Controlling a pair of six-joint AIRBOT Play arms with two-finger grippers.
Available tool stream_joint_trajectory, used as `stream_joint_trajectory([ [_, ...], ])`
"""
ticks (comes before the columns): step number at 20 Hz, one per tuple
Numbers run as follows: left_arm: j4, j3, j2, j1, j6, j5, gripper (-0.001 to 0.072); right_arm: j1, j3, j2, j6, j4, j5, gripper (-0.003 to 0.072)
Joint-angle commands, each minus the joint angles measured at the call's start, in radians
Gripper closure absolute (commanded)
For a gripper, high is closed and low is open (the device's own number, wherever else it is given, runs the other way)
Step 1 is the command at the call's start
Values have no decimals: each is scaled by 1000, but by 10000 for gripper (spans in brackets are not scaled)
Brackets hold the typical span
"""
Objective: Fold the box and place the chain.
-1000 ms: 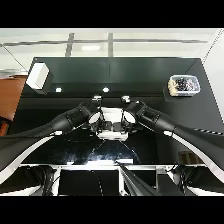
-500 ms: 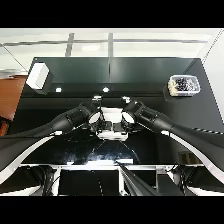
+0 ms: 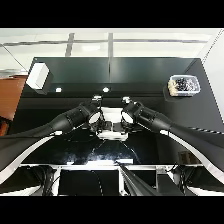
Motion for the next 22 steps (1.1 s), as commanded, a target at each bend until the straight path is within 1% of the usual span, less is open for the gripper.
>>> stream_joint_trajectory([
  [1, 0, 0, -1, 1, 0, 0, 680, 1, 1, 0, 4, 0, -9, 497],
  [2, 0, 0, -1, 1, 0, 0, 680, 1, 1, -1, 9, 0, -8, 498],
  [3, 0, 0, -1, 1, 0, 0, 680, 1, 1, -1, 11, 0, -8, 514],
  [4, 0, 0, -1, 1, 0, 0, 680, 2, 1, -1, 11, 1, -8, 632],
  [5, 0, 0, -1, 1, 0, 0, 680, 2, 1, -1, 11, 1, -8, 661],
  [8, 0, 0, -1, 1, 0, 0, 680, 1, 1, -1, 19, 1, -7, 662],
  [10, 0, 0, -1, 1, 0, 0, 680, 1, 1, 0, 18, 1, -7, 655],
  [12, 0, 0, -1, 1, 0, 0, 680, 1, 1, 0, 19, 1, 1, 404],
  [18, 0, 0, -1, 1, 0, -1, 680, 1, 0, 2, 18, 20, 18, 407],
  [20, 0, 0, -1, 1, 0, 0, 680, 1, 0, 2, 18, 24, 11, 456],
  [22, 0, 0, -1, 1, 0, 0, 680, 1, 0, 0, 18, 27, -5, 457],
])
